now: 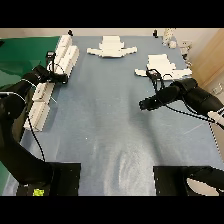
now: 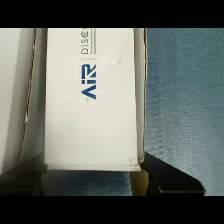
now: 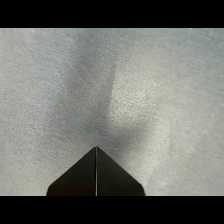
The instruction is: Fold the box.
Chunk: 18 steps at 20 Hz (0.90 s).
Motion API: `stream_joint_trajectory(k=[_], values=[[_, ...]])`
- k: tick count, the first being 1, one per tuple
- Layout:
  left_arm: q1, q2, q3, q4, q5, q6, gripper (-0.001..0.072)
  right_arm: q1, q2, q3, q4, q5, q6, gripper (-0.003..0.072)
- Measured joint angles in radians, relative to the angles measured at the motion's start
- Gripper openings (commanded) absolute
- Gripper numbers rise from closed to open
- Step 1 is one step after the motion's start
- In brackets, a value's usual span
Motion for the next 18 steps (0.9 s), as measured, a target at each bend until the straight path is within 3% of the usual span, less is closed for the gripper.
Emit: stream_joint_trajectory(k=[4, 7, 18], values=[[0.000, 0.000, 0.000, -0.004, -0.003, -0.002, 0.0476, 0.000, 0.000, 0.000, 0.000, 0.000, 0.000, 0.0004], [0.000, 0.000, 0.000, -0.005, -0.018, -0.002, 0.0660, 0.000, 0.000, 0.000, 0.000, 0.000, 0.000, 0.0004], [0.001, 0.024, 0.008, 0.011, -0.091, 0.000, 0.0663, 0.000, 0.000, 0.000, 0.000, 0.000, 0.000, 0.0004]])
